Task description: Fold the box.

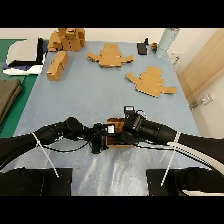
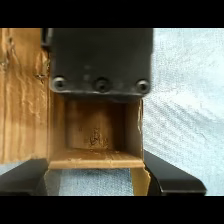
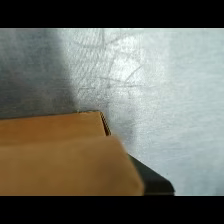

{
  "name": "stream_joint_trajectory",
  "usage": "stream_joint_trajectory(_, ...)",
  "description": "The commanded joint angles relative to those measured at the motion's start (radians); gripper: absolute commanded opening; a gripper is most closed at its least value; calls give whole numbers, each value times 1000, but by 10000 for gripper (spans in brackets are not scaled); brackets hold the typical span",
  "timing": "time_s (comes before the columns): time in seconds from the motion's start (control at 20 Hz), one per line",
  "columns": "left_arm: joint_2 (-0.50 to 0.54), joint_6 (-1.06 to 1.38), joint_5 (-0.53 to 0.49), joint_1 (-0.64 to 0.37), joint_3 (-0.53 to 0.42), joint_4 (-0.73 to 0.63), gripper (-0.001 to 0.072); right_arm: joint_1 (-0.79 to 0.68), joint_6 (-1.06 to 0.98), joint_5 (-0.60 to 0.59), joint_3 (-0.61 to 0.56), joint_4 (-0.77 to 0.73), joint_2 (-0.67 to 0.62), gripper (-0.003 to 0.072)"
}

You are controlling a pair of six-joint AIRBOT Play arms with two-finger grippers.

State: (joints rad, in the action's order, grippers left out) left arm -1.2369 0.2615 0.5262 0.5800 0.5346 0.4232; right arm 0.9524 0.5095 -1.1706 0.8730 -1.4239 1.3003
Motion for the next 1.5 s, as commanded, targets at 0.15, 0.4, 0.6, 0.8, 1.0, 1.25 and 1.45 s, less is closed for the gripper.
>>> stream_joint_trajectory(0.15, 0, 0, 0, 0, 0, 0, 463, -1, 24, -8, 0, 2, 0, 5)
stream_joint_trajectory(0.4, 0, 0, 0, 0, 0, 0, 463, -1, 50, -8, 1, -5, 0, 401)
stream_joint_trajectory(0.6, 0, 0, 0, 0, 0, 0, 463, -1, 60, -10, 2, -13, -9, 421)
stream_joint_trajectory(0.8, -1, 0, 0, 0, 0, 0, 463, -1, 60, -32, 2, -40, -93, 421)
stream_joint_trajectory(1.0, 0, 0, 0, 0, 0, 0, 463, -4, 59, -100, 2, -26, -200, 419)
stream_joint_trajectory(1.25, 0, 0, 0, 0, 0, 0, 463, -6, 56, -270, 2, 73, -285, 306)
stream_joint_trajectory(1.45, 0, 0, 0, 0, 0, 0, 463, -133, 195, -304, -7, 148, -265, 30)
